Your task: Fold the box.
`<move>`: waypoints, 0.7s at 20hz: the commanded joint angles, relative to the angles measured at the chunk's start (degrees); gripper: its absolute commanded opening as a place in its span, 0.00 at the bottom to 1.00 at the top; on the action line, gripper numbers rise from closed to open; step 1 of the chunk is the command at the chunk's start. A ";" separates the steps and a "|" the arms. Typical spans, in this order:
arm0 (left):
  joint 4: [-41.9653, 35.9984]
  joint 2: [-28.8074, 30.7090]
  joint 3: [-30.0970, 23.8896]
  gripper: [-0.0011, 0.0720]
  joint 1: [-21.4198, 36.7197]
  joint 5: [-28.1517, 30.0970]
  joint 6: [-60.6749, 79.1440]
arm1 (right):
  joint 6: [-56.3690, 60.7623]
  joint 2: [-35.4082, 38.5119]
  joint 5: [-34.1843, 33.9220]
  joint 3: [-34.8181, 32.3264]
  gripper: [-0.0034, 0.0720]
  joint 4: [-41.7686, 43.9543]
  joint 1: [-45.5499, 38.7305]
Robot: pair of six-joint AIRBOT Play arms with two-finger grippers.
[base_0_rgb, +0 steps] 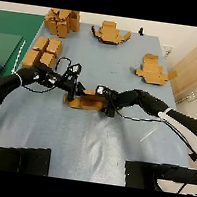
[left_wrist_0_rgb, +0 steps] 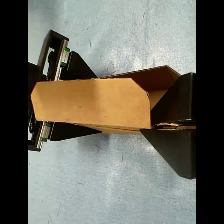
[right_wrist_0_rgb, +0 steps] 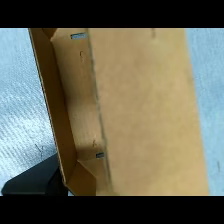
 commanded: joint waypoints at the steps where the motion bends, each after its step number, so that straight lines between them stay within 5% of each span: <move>1: -0.04 0.00 0.02 0.04 -0.02 -0.07 -0.24 | -1.84 0.04 -0.04 0.17 0.48 -0.15 0.11; 4: -0.04 0.00 0.02 0.04 -0.02 -0.07 -0.24 | -2.01 0.09 -0.02 1.09 0.60 -0.15 0.11; 14: 0.13 0.00 0.02 0.04 -0.02 -0.09 -0.24 | -2.19 0.09 -1.73 1.46 0.70 0.11 0.24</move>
